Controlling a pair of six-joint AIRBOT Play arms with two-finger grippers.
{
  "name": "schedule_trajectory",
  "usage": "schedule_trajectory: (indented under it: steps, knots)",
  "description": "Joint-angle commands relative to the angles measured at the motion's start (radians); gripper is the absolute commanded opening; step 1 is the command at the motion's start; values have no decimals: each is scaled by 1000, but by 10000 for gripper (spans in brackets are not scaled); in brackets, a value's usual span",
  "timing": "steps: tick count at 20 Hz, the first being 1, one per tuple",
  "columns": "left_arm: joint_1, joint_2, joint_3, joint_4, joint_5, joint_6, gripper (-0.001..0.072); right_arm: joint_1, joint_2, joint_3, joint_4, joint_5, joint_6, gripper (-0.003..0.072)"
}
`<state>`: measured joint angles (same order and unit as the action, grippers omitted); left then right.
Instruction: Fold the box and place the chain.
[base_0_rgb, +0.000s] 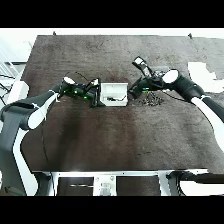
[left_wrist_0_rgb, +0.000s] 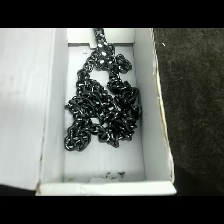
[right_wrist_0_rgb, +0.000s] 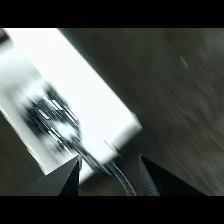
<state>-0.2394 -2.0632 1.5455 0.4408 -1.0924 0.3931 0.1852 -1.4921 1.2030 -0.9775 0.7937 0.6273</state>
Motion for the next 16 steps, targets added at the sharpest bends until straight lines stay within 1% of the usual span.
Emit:
schedule_trajectory:
  steps: [1, 4, 5, 6, 10, 11, 12, 13, 15, 16]
  knots:
    - [0, 0, 0, 0, 0, 0, 408, -107, -35, 0, -32, 99, -101, 440]
    - [0, 0, 0, 0, 0, 0, 407, -126, -101, 0, -87, 130, -155, 437]
    - [0, 0, 0, 0, 0, 0, 408, -123, -120, 3, -119, 136, -170, 417]
    - [0, 0, 0, 0, 1, 0, 407, -122, -136, 8, -137, 136, -177, 417]
    - [0, 0, 0, 0, 1, 0, 407, -122, -180, 38, -177, 147, -189, 404]
    - [0, 0, 0, 0, 2, 0, 407, -121, -186, 42, -178, 151, -194, 367]
    - [0, 0, 0, 0, 2, 0, 407, -117, -191, 43, -180, 150, -198, 360]
    - [0, 0, 0, 0, 2, 0, 407, -112, -198, 43, -180, 150, -202, 308]
    - [0, 0, 0, 0, 3, 0, 407, -105, -209, 44, -180, 150, -222, 296]
    - [0, 0, 0, 0, 3, 0, 407, -101, -216, 48, -183, 150, -225, 257]
